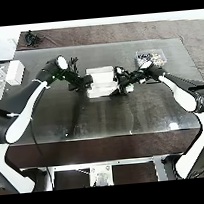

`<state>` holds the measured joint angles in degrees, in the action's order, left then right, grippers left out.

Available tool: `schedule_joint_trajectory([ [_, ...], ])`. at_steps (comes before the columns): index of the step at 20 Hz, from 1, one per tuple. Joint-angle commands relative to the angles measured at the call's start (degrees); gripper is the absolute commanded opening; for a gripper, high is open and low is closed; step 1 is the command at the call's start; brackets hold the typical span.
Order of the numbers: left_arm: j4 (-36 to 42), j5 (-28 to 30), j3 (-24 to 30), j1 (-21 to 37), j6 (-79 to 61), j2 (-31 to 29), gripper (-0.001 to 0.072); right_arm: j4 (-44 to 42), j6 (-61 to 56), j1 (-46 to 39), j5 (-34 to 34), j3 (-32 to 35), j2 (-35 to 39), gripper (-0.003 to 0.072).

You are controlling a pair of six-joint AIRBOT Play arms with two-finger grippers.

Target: Fold the box and place the chain.

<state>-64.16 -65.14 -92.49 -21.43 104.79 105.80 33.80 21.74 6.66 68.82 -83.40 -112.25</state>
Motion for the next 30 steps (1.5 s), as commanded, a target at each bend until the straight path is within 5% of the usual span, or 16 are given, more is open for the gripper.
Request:
schedule_joint_trajectory([
  [1,-0.5,-0.9,-1.4,-0.2,0.3,0.1,0.0323,0.1,-0.1,0.0,0.0,0.0,0.0,0.0587],
  [12,-1.2,-3.1,-5.1,-1.6,0.9,2.5,0.0324,0.1,-0.1,0.0,0.0,0.0,0.0,0.0586],
  [17,-4.6,-10.2,-12.7,-2.8,3.3,6.6,0.0323,0.1,-0.1,0.0,0.0,0.0,0.0,0.0586],
  [30,-9.8,-17.5,-22.2,-4.8,5.8,12.7,0.032,0.1,-0.1,0.0,0.0,0.0,0.0,0.0586],
])
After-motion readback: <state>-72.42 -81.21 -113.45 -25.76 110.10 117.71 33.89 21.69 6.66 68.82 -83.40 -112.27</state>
